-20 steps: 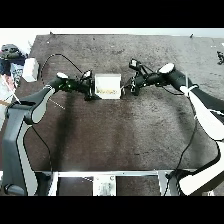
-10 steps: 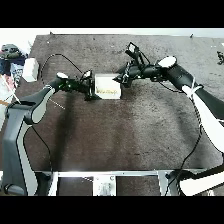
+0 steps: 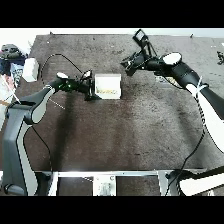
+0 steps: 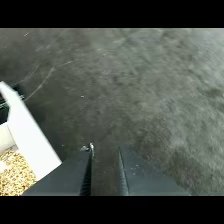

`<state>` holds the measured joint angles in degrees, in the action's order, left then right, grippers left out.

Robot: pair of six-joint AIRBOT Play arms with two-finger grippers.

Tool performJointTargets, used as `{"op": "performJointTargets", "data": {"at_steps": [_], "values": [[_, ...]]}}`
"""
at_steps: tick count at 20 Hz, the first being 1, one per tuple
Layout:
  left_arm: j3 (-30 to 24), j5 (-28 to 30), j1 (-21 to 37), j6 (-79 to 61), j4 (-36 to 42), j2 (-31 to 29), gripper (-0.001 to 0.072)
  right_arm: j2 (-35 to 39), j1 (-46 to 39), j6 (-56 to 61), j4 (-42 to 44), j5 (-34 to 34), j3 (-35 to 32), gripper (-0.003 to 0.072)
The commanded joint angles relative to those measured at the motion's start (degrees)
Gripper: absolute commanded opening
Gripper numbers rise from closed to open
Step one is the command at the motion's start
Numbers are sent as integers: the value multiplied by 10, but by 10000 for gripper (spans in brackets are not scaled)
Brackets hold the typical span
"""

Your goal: Fold the box and place the chain.

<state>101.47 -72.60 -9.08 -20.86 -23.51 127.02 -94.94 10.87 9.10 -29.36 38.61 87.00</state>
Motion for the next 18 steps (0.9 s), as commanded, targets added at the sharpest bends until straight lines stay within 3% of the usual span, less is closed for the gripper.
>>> {"op": "performJointTargets", "data": {"at_steps": [1, 3, 7, 18], "values": [[0, 0, 0, 0, 0, 0, 394, -58, -37, 79, -2, 110, 79, 174], [0, 0, 0, 0, 0, 0, 394, -115, -49, 105, -1, 186, 142, 174], [0, 0, 0, 0, 0, 0, 394, -193, -49, 118, 1, 254, 212, 155], [0, 0, 0, 0, 0, 0, 394, -212, -36, 24, 0, 399, 214, 157]]}}
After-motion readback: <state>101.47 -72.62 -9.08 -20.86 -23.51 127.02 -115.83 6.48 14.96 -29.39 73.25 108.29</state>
